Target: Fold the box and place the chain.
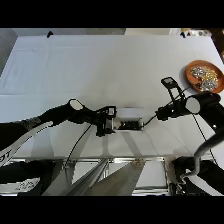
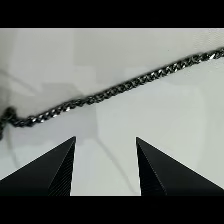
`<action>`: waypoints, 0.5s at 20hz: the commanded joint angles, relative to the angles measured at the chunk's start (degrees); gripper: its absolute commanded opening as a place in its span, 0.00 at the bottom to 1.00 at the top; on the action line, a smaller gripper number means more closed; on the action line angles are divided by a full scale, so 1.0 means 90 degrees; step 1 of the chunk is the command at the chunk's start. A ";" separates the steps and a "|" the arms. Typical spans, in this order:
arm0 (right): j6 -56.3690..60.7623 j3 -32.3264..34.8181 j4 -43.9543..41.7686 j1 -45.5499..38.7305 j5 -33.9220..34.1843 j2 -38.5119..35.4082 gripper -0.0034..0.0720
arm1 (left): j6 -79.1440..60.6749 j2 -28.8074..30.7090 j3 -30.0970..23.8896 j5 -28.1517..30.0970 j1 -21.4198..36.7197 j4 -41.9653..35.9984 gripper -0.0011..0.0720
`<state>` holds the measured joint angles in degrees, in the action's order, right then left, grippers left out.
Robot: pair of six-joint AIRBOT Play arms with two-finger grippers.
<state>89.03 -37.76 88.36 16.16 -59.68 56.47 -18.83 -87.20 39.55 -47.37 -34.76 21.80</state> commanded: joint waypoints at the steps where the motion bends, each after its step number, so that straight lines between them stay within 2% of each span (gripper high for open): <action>1: 0.0138 0.0063 0.0036 0.0070 0.0255 0.0580 0.55 | 0.0000 0.0005 0.0002 0.0000 0.0005 0.0002 0.25; 4: 0.0245 0.0063 0.0070 0.0379 0.0401 0.0877 0.55 | 0.0000 0.0005 0.0002 0.0002 0.0005 0.0002 0.25; 10: 0.0566 0.0066 0.0185 0.0425 0.0736 0.0930 0.50 | 0.0000 0.0005 0.0000 0.0000 0.0005 0.0002 0.25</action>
<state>92.75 -37.21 89.80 19.66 -54.50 64.34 -18.83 -87.20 39.55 -47.37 -34.79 21.80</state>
